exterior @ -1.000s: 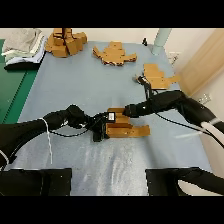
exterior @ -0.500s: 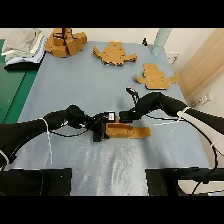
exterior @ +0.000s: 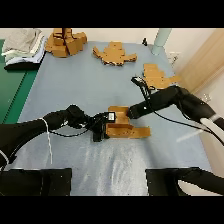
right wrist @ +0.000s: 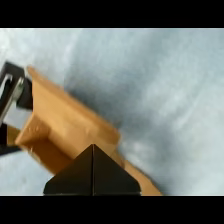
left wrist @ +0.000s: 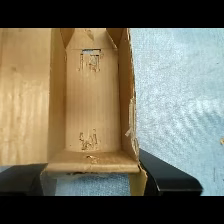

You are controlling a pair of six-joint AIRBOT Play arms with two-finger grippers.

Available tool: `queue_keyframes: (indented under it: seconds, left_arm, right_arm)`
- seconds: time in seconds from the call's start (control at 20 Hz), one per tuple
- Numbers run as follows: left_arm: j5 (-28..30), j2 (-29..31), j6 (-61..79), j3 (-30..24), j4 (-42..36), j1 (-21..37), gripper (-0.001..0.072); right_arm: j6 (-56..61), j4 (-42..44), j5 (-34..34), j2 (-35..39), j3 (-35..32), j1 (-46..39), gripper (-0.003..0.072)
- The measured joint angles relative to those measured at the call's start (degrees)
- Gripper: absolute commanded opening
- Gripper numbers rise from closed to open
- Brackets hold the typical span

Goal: Fold the box.

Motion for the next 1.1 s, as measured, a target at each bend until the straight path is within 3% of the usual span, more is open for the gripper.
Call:
queue_keyframes:
  seconds: [0.05, 0.15, 0.3, 0.55, 0.8, 0.85, 0.95, 1.05, 1.1]
  left_arm:
    - [0.00, 0.00, 0.00, 0.00, 0.00, 0.00, 0.0526]
    - [0.00, 0.00, 0.00, 0.00, -0.02, 0.00, 0.0527]
    - [0.00, 0.00, 0.00, 0.00, -0.02, 0.00, 0.0527]
    - [0.00, 0.00, 0.00, 0.00, 0.00, 0.00, 0.0527]
    - [0.00, 0.00, 0.00, -0.02, 0.00, 0.00, 0.0526]
    - [0.00, 0.00, 0.00, 0.00, 0.00, 0.00, 0.0526]
    - [0.00, 0.00, 0.00, 0.00, 0.00, 0.00, 0.0527]
    - [0.00, 0.00, 0.00, -0.02, 0.00, 0.00, 0.0527]
    - [0.00, 0.00, 0.00, -0.02, 0.00, 0.00, 0.0527]
  right_arm:
    - [-1.25, -0.72, -2.64, 2.08, -1.62, 0.02, 0.0027]
    - [-4.90, -1.73, -8.04, 5.55, -5.40, 0.15, 0.0448]
    - [-11.34, -4.85, -10.86, 8.70, -10.73, 0.13, 0.0538]
    - [-24.52, -9.64, 0.11, 9.20, -15.72, 0.15, 0.0538]
    - [-38.80, -3.87, 8.68, 7.98, -16.90, 0.13, 0.0536]
    - [-41.31, -2.23, 9.31, 7.63, -17.14, 0.13, 0.0492]
    - [-45.55, 0.44, 10.27, 6.82, -17.57, 0.35, 0.0306]
    - [-48.48, 2.01, 10.84, 6.05, -17.94, 1.01, 0.0217]
    - [-49.48, 2.60, 11.37, 5.73, -18.03, 1.46, 0.0217]
